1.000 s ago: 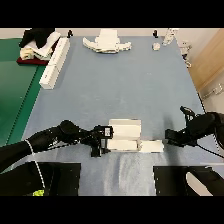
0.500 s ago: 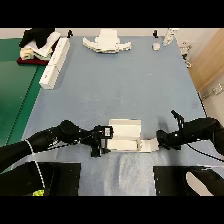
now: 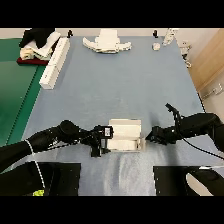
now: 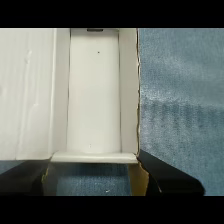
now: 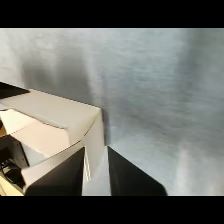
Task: Fold the box.
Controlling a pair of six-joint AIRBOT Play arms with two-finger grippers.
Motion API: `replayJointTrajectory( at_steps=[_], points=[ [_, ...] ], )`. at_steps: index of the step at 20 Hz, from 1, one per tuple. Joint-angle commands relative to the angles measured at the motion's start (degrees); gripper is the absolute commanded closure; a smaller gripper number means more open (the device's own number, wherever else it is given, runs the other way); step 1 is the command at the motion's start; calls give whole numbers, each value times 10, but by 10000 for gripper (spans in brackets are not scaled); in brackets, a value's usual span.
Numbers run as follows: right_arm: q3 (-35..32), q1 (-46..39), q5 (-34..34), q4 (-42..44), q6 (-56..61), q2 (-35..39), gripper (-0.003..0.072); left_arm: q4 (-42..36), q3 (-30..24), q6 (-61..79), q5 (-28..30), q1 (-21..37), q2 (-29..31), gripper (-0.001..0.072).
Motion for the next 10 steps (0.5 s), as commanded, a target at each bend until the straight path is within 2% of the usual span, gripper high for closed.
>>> replayJointTrajectory(
  at_steps=[1, 2, 6, 8, 10],
  points=[
    [30, 36, -3, 3, 0, 0, 231, 0, 0, 0, 0, 0, 0, 182],
    [29, 50, -1, 1, 1, -2, 211, 0, 0, 0, 0, 0, 0, 182],
    [26, 117, 43, -2, 23, -39, 221, 0, 0, 0, 0, 0, 0, 182],
    [33, 153, 62, -7, 40, -54, 280, 0, 0, 0, 0, 0, 0, 182],
    [49, 192, 83, -45, 86, -65, 281, 0, 0, 0, 0, 0, 0, 182]
  ],
)
